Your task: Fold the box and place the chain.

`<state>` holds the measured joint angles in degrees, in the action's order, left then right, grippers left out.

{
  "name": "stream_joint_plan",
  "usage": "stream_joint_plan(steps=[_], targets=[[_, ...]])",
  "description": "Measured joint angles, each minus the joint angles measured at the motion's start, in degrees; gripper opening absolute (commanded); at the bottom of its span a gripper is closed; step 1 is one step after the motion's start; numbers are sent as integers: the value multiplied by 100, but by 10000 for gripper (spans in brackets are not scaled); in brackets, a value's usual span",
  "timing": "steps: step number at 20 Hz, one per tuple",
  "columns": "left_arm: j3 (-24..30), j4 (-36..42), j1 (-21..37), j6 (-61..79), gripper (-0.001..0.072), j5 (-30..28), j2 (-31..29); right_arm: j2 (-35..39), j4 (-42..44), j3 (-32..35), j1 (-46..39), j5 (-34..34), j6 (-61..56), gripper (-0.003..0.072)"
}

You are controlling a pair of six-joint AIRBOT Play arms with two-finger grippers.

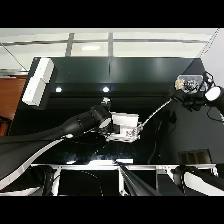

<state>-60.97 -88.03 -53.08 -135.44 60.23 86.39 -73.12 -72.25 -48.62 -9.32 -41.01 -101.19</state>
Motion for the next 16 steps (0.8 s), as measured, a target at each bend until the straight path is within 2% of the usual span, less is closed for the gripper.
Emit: stream_joint_plan(steps=[2, 3, 5, 6, 8, 10, 11, 16], targets=[[0, 0, 0, -2, 32, 2, 0, -424, 52, -302, -13, 114, -50, 709], [0, 0, 0, -2, 32, 0, 0, -575, 70, -417, -20, 118, -61, 672], [0, 0, 0, 0, 32, 2, 0, -817, 98, -608, -26, 229, -81, 671], [-2, 0, 0, -2, 33, 2, 0, -914, 105, -667, -28, 264, -87, 533], [-2, 0, 0, -2, 32, 2, 0, -1043, 120, -743, -28, 341, -90, 192], [0, 0, 0, -2, 32, 2, 0, -1115, 127, -785, -33, 398, -94, 44], [-2, 0, 0, -2, 32, 2, 2, -1139, 127, -804, -33, 420, -92, 11], [0, 0, 0, -2, 32, 4, 2, -1062, 144, -1029, -33, -7, 367, 9]])
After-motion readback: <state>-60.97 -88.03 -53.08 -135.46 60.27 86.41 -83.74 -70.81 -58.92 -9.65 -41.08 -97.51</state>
